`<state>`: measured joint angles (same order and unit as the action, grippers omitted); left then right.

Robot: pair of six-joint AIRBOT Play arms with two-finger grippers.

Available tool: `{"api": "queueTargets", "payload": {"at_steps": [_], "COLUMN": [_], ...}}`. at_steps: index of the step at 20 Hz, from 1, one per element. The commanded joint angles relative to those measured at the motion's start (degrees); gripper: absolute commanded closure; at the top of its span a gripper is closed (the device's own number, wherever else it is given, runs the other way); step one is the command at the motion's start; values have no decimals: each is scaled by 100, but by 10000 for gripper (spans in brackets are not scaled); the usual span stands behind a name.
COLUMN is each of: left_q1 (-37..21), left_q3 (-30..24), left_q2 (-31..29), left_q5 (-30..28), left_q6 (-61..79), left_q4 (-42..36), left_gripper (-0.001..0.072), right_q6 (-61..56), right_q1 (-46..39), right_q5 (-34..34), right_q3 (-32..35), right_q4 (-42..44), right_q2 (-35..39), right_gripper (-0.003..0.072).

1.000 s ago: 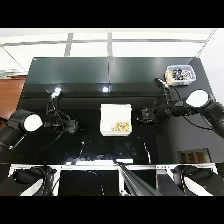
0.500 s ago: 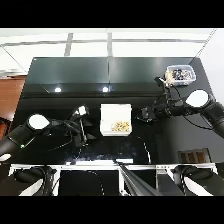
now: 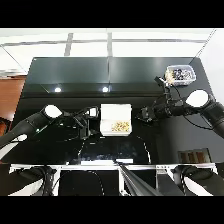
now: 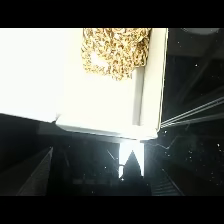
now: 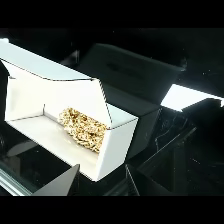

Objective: Fold the box and place the chain.

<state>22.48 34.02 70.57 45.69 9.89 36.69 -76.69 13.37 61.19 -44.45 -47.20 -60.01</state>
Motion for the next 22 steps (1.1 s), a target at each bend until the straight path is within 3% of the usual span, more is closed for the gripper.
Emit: {"api": "queueTargets", "payload": {"at_steps": [1, 4, 22], "left_q1": [2, 4, 87], "left_q3": [85, 85, 90], "left_q2": [192, 195, 387], "left_q5": [190, 85, 131], "left_q6": [330, 669, 820], "left_q4": [-133, -730, -721], "left_gripper": [-6, -6, 17], "right_q6": [-2, -2, -2], "right_q1": [-4, -4, -4], "right_q5": [-31, -44, -317], "right_q3": [-4, -4, -4], "right_q4": [0, 0, 0], "right_q2": [2, 2, 2], "right_gripper": [332, 332, 332]}}
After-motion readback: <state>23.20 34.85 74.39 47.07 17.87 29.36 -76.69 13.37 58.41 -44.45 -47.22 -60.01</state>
